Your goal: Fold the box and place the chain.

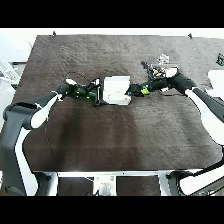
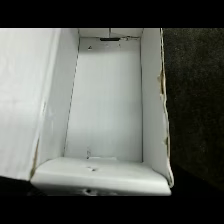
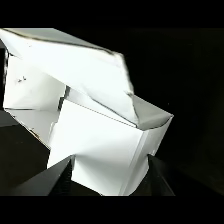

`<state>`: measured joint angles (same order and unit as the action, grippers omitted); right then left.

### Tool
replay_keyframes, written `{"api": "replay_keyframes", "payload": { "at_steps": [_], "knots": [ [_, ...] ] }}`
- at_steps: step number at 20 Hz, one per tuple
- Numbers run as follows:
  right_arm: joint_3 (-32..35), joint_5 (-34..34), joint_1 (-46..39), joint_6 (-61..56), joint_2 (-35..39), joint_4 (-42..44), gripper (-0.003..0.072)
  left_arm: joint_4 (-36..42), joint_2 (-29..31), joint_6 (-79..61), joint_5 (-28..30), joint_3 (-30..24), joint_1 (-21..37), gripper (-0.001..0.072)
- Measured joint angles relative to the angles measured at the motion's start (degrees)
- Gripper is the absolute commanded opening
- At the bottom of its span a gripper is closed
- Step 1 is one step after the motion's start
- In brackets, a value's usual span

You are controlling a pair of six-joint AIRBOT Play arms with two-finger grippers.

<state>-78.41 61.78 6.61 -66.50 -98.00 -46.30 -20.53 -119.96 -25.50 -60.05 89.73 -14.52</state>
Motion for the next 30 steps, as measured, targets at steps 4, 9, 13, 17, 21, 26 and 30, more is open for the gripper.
{"api": "replay_keyframes", "payload": {
  "at_steps": [4, 9, 13, 17, 21, 26, 30],
  "knots": [
    [-2.0, 0.2, 1.8, -5.2, 0.0, -5.8, 0.0567, 0.0, 0.0, 0.0, 0.0, 0.0, 0.0, 0.0537],
    [-4.2, 0.1, 4.2, -9.9, 0.0, -10.7, 0.0566, 0.0, 0.0, 0.0, 0.0, 0.0, 0.0, 0.0537],
    [-5.4, 0.2, 6.5, -14.2, 0.0, -15.9, 0.0564, 0.0, 0.0, 0.0, 0.0, 0.0, 0.0, 0.0537],
    [-5.9, 0.1, 8.0, -18.6, -0.3, -20.0, 0.0555, 0.0, 0.0, 0.0, 0.0, 0.0, 0.0, 0.0537],
    [-6.0, -1.5, 9.4, -20.7, -0.5, -21.6, 0.0515, 0.0, 0.0, 0.1, 0.0, 0.0, 0.0, 0.0537],
    [-6.1, -2.5, 10.8, -23.2, -1.5, -23.4, 0.0515, 0.0, 0.0, 0.1, 0.0, 0.0, 0.0, 0.0537],
    [-6.4, -3.1, 11.6, -25.9, -1.9, -26.2, 0.0513, 0.0, 0.0, 0.0, 0.0, 0.0, 0.0, 0.0538]
  ]
}}
